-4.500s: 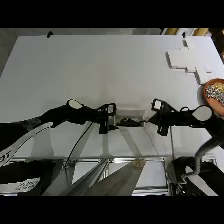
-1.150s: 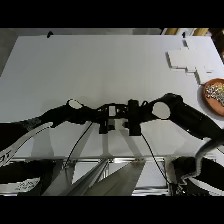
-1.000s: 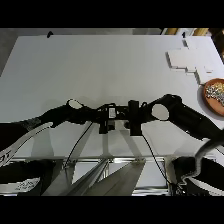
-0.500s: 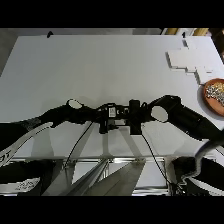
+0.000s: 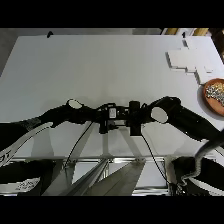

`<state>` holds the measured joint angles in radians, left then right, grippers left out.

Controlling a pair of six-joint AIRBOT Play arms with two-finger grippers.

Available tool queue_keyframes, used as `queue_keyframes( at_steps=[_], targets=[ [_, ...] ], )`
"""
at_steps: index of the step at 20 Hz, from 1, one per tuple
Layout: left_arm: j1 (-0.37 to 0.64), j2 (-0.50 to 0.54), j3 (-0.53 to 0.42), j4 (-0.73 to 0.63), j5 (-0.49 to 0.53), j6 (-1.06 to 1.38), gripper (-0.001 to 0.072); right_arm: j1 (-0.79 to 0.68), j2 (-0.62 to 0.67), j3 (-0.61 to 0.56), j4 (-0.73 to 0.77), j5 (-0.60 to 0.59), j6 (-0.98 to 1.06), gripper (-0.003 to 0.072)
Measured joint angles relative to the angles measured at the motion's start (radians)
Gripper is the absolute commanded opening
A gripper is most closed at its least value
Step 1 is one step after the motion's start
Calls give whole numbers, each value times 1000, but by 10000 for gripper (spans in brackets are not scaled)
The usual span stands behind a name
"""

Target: Fold the box and place the chain.

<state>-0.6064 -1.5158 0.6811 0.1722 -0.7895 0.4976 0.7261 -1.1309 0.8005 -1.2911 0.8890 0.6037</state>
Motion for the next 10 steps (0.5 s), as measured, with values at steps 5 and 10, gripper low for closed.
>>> queue_keyframes(
  at_steps=[5,10],
  targets=[
    [0,0,0,2,-5,1,109,0,0,-21,19,-3,-1,306],
    [0,0,0,1,-4,1,109,0,39,-24,34,-2,-2,289]
  ],
)
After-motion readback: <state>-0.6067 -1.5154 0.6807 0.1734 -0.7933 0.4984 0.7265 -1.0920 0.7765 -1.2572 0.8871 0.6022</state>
